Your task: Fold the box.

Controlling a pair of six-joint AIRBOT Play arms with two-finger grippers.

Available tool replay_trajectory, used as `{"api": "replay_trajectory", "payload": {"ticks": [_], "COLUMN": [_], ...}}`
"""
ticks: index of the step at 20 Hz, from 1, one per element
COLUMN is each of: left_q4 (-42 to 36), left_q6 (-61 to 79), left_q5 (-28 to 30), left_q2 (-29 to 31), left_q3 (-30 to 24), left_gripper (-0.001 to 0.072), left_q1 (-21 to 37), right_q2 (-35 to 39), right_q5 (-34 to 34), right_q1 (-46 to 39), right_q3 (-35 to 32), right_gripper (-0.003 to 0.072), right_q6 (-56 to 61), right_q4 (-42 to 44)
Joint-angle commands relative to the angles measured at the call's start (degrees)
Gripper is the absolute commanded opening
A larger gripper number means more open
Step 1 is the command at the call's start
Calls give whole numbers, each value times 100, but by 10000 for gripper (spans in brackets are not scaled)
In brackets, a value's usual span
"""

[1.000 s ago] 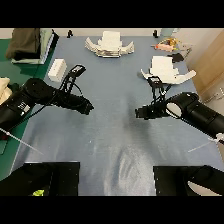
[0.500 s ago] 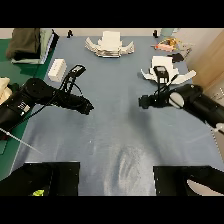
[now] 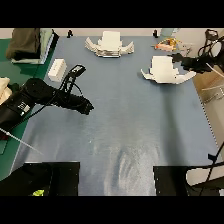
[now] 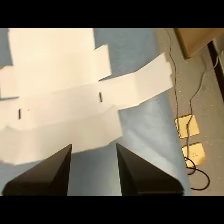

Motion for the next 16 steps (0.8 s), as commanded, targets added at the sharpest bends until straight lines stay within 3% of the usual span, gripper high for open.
{"api": "replay_trajectory", "payload": {"ticks": [1, 7, 16], "left_q4": [2, 2, 2], "left_q6": [0, 0, 0], "left_q5": [0, 0, 0], "left_q2": [2, 2, 2], "left_q3": [-2, -2, -2], "left_gripper": [13, 12, 12], "left_q1": [0, 0, 0], "right_q2": [-1143, -2315, -2634], "right_q5": [240, 258, 273], "right_q1": [-756, -918, -931], "right_q3": [1353, 2295, 2500], "right_gripper": [428, 428, 428], "right_q6": [-553, -566, -568], "right_q4": [964, 984, 850]}}
